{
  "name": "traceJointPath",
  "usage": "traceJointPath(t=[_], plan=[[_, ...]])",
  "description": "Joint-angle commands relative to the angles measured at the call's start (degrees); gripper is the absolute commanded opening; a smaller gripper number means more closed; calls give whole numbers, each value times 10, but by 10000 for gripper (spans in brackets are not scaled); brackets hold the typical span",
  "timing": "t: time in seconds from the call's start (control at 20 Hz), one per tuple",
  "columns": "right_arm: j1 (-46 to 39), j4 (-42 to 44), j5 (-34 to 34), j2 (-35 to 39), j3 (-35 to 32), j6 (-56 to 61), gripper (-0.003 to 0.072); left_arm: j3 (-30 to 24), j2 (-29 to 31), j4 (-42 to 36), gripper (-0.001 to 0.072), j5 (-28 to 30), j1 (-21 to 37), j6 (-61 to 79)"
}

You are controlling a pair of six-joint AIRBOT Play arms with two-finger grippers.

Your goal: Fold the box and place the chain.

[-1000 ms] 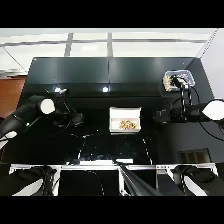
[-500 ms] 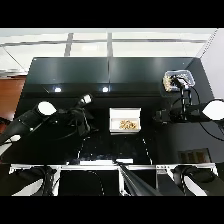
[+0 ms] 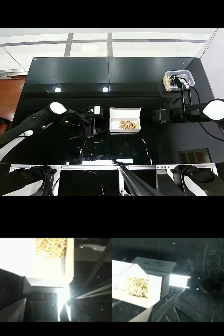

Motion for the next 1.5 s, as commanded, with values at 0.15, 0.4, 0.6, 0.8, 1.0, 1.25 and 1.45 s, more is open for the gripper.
traceJointPath(t=[0.15,0.4,0.6,0.8,1.0,1.25,1.45], plan=[[0,7,-2,0,0,1,315,15,-36,-15,718,9,-19,18],[0,7,-3,0,0,1,315,38,-54,-30,718,24,-45,18],[0,7,-5,0,0,1,315,49,-62,-29,718,36,-62,18],[0,7,-32,0,0,1,315,49,-63,-22,718,34,-68,18],[1,7,-82,-1,-2,1,315,49,-63,-14,636,49,-79,13],[23,4,-243,-15,-20,-4,712,49,-63,-14,439,65,-85,3],[34,145,-336,-92,-19,-120,708,49,-63,-14,439,65,-85,3]])
